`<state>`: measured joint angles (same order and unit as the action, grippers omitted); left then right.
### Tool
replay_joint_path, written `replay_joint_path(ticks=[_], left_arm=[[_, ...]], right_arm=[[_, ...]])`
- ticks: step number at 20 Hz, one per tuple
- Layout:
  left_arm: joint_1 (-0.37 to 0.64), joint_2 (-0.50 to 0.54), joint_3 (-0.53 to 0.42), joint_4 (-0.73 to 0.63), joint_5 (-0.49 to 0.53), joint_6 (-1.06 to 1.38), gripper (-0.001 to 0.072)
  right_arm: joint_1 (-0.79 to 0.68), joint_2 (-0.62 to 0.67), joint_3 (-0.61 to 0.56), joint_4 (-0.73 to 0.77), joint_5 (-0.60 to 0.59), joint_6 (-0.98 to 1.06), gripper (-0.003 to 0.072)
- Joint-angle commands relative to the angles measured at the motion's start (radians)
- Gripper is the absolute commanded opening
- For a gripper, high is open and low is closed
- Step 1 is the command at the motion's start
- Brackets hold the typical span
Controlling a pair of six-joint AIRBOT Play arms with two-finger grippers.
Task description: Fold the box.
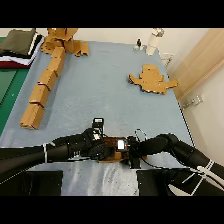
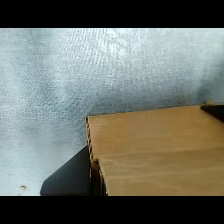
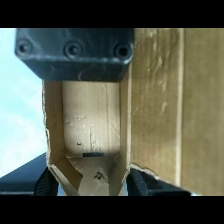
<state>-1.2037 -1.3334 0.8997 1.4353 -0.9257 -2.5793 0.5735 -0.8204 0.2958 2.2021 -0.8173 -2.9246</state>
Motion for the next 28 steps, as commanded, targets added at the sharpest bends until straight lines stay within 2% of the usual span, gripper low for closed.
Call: replay_joint_path(ticks=[1,5,7,8,13,16,19,20,21,22,25,27,28], left_arm=[[-0.002,-0.007,0.003,0.002,0.044,-0.031,0.0011],[-0.002,-0.005,0.003,-0.023,0.028,-0.031,0.0024],[-0.002,0.000,0.003,-0.033,0.028,-0.032,0.0568],[0.000,0.008,0.004,-0.047,0.028,-0.031,0.0596],[0.003,0.138,0.014,-0.003,-0.005,-0.054,0.0595],[0.003,0.218,0.014,0.076,-0.171,-0.085,0.0577],[0.002,0.289,0.014,0.099,-0.348,-0.045,0.0575],[0.002,0.317,0.014,0.099,-0.387,-0.029,0.0448],[0.002,0.346,0.014,0.099,-0.413,0.001,0.0053],[0.002,0.373,0.014,0.098,-0.424,0.069,0.0011],[0.003,0.424,-0.016,0.084,-0.447,0.401,0.0010],[0.040,0.430,-0.079,0.002,-0.406,0.703,0.0010],[0.086,0.430,-0.127,-0.087,-0.344,0.886,0.0010]], right_arm=[[0.000,0.001,0.000,0.001,0.005,-0.001,0.0505],[0.000,0.001,0.000,0.001,0.005,-0.001,0.0505],[0.000,0.001,0.000,0.001,0.005,-0.001,0.0505],[0.000,0.001,0.000,0.001,0.005,-0.001,0.0505],[0.000,0.001,0.000,0.001,0.005,-0.001,0.0505],[0.000,0.001,0.000,0.001,0.005,-0.001,0.0505],[0.000,0.001,0.000,0.001,0.005,-0.001,0.0505],[0.000,0.001,0.000,0.001,0.005,-0.001,0.0505],[0.000,0.001,0.000,0.001,0.005,-0.001,0.0505],[0.000,0.001,0.000,0.001,0.005,-0.001,0.0505],[0.000,0.001,0.000,0.001,0.005,-0.001,0.0505],[0.000,0.001,0.000,0.001,0.005,-0.001,0.0505],[0.000,0.001,0.000,0.001,0.005,-0.001,0.0505]])
